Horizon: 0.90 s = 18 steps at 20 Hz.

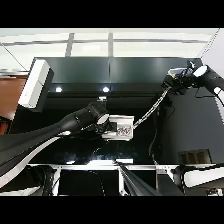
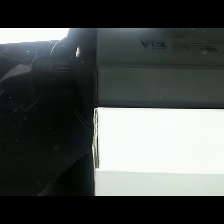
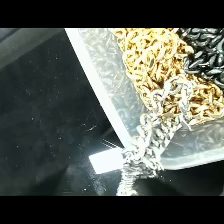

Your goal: Fold the box and place the chain.

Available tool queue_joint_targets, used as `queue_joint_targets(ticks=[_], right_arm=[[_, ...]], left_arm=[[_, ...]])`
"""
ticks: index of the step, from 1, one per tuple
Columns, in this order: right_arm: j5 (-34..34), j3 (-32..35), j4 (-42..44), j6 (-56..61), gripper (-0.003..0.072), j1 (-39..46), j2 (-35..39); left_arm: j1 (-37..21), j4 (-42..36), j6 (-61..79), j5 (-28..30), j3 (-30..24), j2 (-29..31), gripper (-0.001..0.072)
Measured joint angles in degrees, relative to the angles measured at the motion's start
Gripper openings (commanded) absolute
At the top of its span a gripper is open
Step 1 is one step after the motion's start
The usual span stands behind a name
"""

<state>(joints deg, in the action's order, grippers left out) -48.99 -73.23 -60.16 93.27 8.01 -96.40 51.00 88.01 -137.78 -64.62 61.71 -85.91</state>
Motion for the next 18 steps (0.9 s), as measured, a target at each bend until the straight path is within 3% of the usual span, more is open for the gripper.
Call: queue_joint_targets(ticks=[1, 9, 12, 18], right_arm=[[0.0, 0.0, 0.0, 0.3, 0.0015, 0.0, -0.1], [-4.5, -0.3, -1.7, -2.3, 0.0012, -0.2, 3.5], [-8.8, -0.3, -3.8, -6.3, 0.0012, -0.2, 10.1], [-17.7, -0.3, -3.6, -12.6, 0.0012, -0.2, 30.2]], left_arm=[[0.0, 0.0, 0.0, 0.0, 0.0, 0.0, 0.0031], [0.0, 0.0, 0.0, 0.0, 0.0, 0.0, 0.003], [0.0, 0.0, 0.0, 0.1, 0.0, 0.0, 0.0031], [0.0, 0.0, 0.0, 0.1, 0.0, 0.0, 0.0031]])
